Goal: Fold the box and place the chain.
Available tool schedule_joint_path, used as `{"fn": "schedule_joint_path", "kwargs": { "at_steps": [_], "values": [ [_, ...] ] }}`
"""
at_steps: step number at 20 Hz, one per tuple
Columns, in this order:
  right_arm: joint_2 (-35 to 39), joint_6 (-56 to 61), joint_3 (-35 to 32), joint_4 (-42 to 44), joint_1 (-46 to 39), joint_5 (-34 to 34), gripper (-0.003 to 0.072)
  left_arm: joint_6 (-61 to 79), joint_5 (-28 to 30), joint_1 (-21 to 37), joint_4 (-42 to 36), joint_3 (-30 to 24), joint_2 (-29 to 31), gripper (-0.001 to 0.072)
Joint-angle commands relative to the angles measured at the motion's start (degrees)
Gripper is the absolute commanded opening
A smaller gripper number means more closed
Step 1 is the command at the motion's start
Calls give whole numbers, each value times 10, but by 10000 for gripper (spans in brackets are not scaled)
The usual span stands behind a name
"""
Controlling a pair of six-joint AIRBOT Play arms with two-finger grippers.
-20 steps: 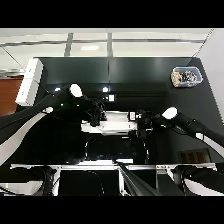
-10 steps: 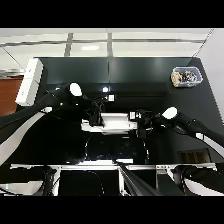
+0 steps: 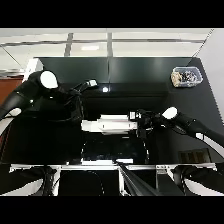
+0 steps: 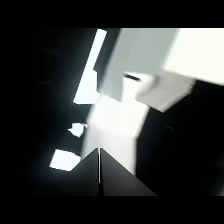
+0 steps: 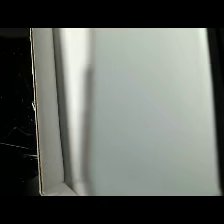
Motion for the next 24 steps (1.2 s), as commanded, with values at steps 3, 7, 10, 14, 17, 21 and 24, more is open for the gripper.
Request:
{"fn": "schedule_joint_path", "kwargs": {
  "at_steps": [3, 7, 10, 14, 17, 21, 24],
  "values": [
    [0, 0, 0, 0, 1, 0, 477, 18, -48, 3, -296, -111, 20, 26],
    [0, 0, 0, 0, 1, 0, 477, 93, 201, 1, -424, -170, 19, 26],
    [0, 0, 0, 0, 1, 0, 477, 101, 341, -1, -405, -170, 18, 26],
    [0, 0, 0, 0, 1, 0, 477, 101, 343, -7, -337, -170, -19, 26],
    [0, 0, 0, 0, 1, 0, 477, 101, 340, -37, -328, -169, -54, 26],
    [0, 0, 0, 0, 1, 0, 477, 101, 343, -57, -326, -168, -69, 26],
    [0, 0, 0, 0, 1, 0, 477, 96, 367, -48, -257, -155, -23, 25]
  ]
}}
